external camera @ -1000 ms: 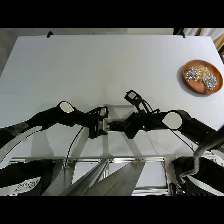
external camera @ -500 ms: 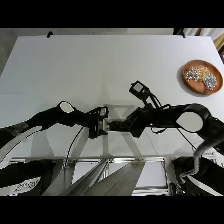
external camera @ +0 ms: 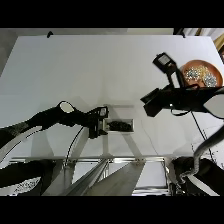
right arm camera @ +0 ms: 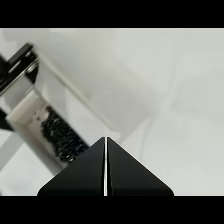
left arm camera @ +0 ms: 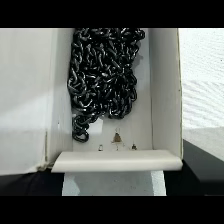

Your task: Fold the box and place the chain.

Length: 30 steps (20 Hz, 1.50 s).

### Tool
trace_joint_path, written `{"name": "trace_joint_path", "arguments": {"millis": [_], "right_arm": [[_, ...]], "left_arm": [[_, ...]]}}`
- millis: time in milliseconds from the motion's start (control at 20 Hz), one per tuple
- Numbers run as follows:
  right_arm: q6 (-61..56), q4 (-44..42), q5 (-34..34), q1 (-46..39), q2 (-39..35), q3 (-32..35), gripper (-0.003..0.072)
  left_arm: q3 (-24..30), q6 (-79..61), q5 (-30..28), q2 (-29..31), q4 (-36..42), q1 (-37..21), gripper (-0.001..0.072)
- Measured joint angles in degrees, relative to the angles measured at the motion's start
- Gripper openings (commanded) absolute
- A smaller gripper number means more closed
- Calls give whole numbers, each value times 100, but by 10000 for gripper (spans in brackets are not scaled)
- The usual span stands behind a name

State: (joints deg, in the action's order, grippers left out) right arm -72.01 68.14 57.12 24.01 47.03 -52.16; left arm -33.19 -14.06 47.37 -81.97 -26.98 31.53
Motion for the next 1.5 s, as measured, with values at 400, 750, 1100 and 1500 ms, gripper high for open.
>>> {"name": "trace_joint_path", "arguments": {"millis": [400,750,1100,1500], "right_arm": [[1093,-894,59,-1139,975,-310,2],[1928,-1408,931,-1620,2583,-1239,14],[3252,-1947,1587,-927,3169,-1456,169],[3477,-1443,1915,-68,3305,-1475,154]], "left_arm": [[0,2,0,0,0,0,275],[0,2,-2,0,0,0,275],[0,2,-2,0,0,0,275],[0,2,0,0,0,0,275]]}}
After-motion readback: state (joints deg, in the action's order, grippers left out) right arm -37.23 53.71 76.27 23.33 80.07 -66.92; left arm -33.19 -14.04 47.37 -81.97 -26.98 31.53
